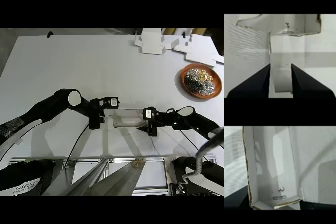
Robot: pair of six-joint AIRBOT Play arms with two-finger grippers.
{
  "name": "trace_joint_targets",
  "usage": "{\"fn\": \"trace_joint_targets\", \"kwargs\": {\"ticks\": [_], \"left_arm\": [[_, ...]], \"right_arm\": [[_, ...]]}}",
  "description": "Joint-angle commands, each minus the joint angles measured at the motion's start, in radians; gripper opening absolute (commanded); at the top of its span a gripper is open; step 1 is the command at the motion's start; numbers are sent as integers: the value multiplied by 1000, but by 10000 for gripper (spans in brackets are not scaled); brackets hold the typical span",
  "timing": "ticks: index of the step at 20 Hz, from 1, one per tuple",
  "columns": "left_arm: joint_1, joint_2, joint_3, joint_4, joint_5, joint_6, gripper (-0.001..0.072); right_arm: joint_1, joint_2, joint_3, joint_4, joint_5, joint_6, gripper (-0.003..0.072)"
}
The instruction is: Fold the box and place the chain.
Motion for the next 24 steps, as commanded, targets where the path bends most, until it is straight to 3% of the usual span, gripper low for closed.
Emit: {"fn": "trace_joint_targets", "kwargs": {"ticks": [1,3,12,15,19,21,24], "left_arm": [[9,-9,-13,-17,55,190,317],[8,-24,-13,-18,87,205,398],[-43,-63,-13,-118,126,206,386],[-63,-65,-13,-182,120,206,257],[-70,-65,-13,-207,121,205,246],[-74,-65,-13,-235,110,199,158],[-81,-66,-13,-249,109,199,146]], "right_arm": [[0,0,0,-3,0,0,407],[0,0,0,-3,0,0,407],[0,0,0,-3,0,0,407],[0,0,0,-4,0,0,407],[0,0,0,-4,0,0,407],[0,0,0,-3,0,0,407],[0,0,0,-4,0,0,407]]}}
